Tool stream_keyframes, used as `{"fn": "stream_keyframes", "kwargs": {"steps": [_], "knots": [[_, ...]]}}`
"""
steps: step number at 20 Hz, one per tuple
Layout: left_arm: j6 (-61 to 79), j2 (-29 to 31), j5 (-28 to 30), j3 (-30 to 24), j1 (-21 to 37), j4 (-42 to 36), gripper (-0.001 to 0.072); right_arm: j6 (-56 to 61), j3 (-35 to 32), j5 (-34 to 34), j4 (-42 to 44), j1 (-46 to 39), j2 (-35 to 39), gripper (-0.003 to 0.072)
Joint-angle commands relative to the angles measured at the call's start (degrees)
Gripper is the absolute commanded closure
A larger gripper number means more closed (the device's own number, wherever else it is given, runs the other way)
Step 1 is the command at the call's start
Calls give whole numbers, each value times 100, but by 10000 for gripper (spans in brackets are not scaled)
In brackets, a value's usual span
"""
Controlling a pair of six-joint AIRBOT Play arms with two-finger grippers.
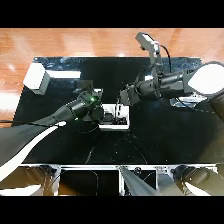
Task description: Fold the box and place the chain.
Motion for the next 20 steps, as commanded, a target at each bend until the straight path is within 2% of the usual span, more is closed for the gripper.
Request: {"fn": "stream_keyframes", "kwargs": {"steps": [1,4,8,11,14,15,16,20], "knots": [[0,-4,28,-2,-4,2,688,2,-273,11,-122,0,-20,656],[0,-4,35,-2,-4,2,688,2,-782,-319,-345,0,-92,656],[0,-4,37,-2,-4,2,688,2,-1250,-793,-256,31,-553,655],[0,-4,44,-2,-2,2,689,20,-1270,-599,-249,39,-975,655],[0,-4,35,-2,-2,0,688,46,-1268,-234,-240,39,-1029,650],[0,-4,37,-2,-2,0,688,50,-1268,-210,-251,37,-1029,365],[0,-4,42,-2,-2,0,688,50,-1261,-144,-251,13,-1027,139],[0,-4,133,-2,-2,2,688,33,-1257,461,-382,-345,-640,134]]}}
